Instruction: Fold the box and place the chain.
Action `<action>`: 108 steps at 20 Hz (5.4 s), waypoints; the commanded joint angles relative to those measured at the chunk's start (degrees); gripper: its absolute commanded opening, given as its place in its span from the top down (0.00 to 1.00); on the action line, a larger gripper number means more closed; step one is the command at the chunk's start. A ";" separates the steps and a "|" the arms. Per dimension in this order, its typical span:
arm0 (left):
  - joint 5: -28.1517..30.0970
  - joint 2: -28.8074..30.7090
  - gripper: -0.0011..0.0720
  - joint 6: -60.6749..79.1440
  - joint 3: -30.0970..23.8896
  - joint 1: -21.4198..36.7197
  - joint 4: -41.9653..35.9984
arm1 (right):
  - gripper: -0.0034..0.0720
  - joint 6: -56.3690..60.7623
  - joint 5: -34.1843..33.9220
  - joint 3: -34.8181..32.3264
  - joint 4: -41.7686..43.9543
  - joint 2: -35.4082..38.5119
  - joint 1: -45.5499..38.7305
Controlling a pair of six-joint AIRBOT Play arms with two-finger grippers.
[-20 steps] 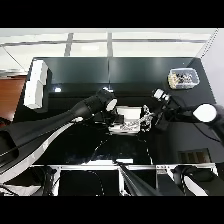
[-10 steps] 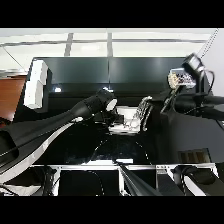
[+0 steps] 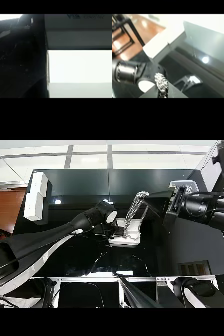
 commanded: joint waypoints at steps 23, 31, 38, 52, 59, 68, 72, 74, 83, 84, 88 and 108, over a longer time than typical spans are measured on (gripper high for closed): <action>0.00 -0.02 0.95 0.02 0.04 0.00 0.02 | 0.88 7.08 -1.79 -18.21 -8.74 -12.13 0.09; 0.00 -0.02 0.95 0.02 0.04 0.00 0.02 | 0.58 7.04 -3.08 -18.21 -11.19 -12.13 0.04; 0.02 -0.02 0.95 0.02 0.04 0.00 0.04 | 0.01 2.91 -0.37 -18.21 -32.59 -12.24 0.07; -0.02 -0.02 0.95 0.02 0.04 0.00 0.02 | 0.23 -43.23 -0.74 -18.21 -26.95 -20.46 0.07; 0.00 -0.02 0.95 0.02 0.04 0.00 0.02 | 0.24 -45.46 -2.27 -18.21 -22.67 -20.83 2.19; 0.00 -0.02 0.95 0.02 0.04 0.00 0.02 | 0.88 -44.15 -2.01 -18.21 -25.46 -21.16 3.52; 0.00 -0.02 0.95 0.02 0.04 0.00 0.02 | 0.93 -33.14 -2.43 -17.44 -31.01 -20.79 3.52; 0.00 -0.02 0.95 0.02 0.04 0.00 0.02 | 0.93 -20.11 -2.03 -15.93 -36.50 -19.43 3.52; 0.04 -0.02 0.95 0.00 0.04 0.00 0.02 | 0.93 -4.46 3.23 -9.33 -14.75 -10.82 3.54; 0.04 -0.02 0.95 0.00 0.04 0.00 0.02 | 0.93 -4.46 1.77 -9.62 -11.69 -10.84 3.54; 0.00 -0.02 0.95 0.00 0.04 0.00 0.00 | 0.60 -1.40 -1.14 -10.27 -18.88 -10.95 3.23; -4.57 11.32 0.38 2.80 -0.24 -1.81 10.54 | 0.60 8.26 -0.26 -10.27 -35.67 -10.97 -3.61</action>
